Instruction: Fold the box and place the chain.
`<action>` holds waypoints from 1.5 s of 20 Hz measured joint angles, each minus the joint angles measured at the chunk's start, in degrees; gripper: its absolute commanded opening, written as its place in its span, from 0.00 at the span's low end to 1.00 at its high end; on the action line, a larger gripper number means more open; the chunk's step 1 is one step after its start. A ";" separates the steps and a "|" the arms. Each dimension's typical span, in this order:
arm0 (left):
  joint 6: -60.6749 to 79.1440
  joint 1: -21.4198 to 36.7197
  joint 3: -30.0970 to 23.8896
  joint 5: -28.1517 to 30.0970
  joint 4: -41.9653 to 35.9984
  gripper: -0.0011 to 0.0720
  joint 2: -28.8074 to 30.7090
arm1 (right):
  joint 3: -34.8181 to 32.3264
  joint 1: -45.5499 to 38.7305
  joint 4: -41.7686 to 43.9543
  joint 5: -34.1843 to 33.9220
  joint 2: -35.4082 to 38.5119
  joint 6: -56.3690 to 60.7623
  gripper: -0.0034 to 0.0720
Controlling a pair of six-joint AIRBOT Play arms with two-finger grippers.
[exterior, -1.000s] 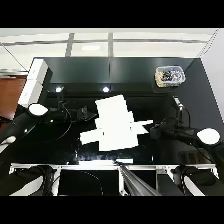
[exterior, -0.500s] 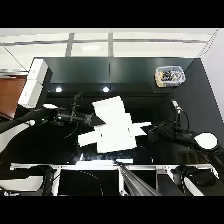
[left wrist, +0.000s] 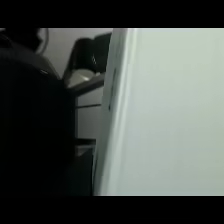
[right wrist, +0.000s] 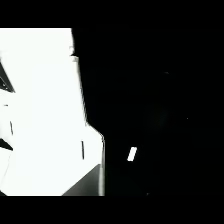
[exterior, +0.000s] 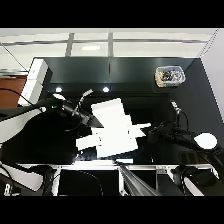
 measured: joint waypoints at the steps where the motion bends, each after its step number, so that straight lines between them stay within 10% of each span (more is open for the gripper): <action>1: 0.55 0.00 0.81 -0.94 0.98 0.05 -0.44 | 0.02 -0.02 -0.50 0.04 0.02 0.11 0.89; 8: 0.24 -1.11 4.22 -1.05 7.52 0.04 3.58 | 9.90 -5.77 -15.19 8.33 0.04 0.59 0.89; 17: 31.71 -11.23 -14.58 27.04 3.82 0.05 26.73 | 16.50 -4.98 -31.67 15.06 -1.55 -11.10 0.89; 30: 39.45 -17.09 -18.18 43.34 4.42 0.05 27.34 | 10.93 12.81 -32.44 9.27 -9.03 -18.93 0.89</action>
